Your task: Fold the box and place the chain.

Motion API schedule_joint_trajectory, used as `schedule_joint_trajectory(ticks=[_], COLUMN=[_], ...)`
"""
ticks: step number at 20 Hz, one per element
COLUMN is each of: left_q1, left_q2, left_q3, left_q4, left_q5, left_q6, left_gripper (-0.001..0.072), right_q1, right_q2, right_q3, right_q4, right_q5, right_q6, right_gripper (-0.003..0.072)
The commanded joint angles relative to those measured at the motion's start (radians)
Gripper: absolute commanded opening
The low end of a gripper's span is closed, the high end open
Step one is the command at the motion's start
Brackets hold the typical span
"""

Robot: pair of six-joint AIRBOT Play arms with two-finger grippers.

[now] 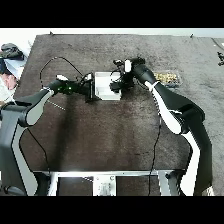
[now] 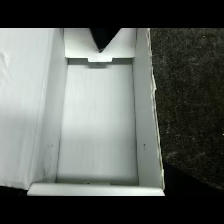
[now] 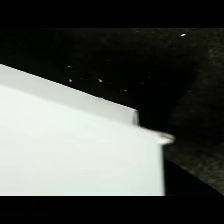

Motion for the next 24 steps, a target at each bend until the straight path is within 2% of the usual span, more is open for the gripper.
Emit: schedule_joint_trajectory(ticks=[1, 11, 13, 17, 18, 19, 22, 23, 24], left_q1=[0.000, 0.000, 0.000, 0.000, 0.000, 0.000, 0.000, 0.000, 0.000], left_q2=[0.000, 0.000, 0.000, 0.000, 0.000, 0.000, 0.000, 0.000, 0.000], left_q3=[0.001, 0.001, 0.001, 0.001, 0.001, 0.001, 0.001, 0.001, 0.001], left_q4=[0.000, 0.000, 0.000, 0.000, 0.000, 0.000, 0.000, 0.000, 0.000], left_q5=[0.000, 0.001, 0.001, 0.001, 0.001, 0.001, 0.001, 0.001, 0.001], left_q6=[0.000, 0.000, 0.000, 0.000, 0.000, 0.000, 0.000, 0.000, 0.000], left_gripper=[0.0471, 0.0471, 0.0471, 0.0471, 0.0471, 0.0471, 0.0471, 0.0471, 0.0471], right_q1=[0.011, 0.036, 0.039, 0.040, 0.040, 0.040, 0.041, 0.042, 0.042], right_q2=[-0.010, -0.045, -0.045, -0.045, -0.045, -0.045, -0.045, -0.045, -0.045], right_q3=[0.016, 0.011, 0.011, 0.011, 0.011, 0.011, 0.011, 0.011, 0.011], right_q4=[-0.077, -0.148, -0.152, -0.159, -0.160, -0.160, -0.159, -0.159, -0.159], right_q5=[-0.005, -0.032, -0.043, -0.046, -0.047, -0.047, -0.046, -0.047, -0.047], right_q6=[0.088, 0.171, 0.181, 0.206, 0.211, 0.220, 0.229, 0.229, 0.230], right_gripper=[0.0372, 0.0351, 0.0272, 0.0271, 0.0141, 0.0102, 0.0092, 0.0020, 0.0020])
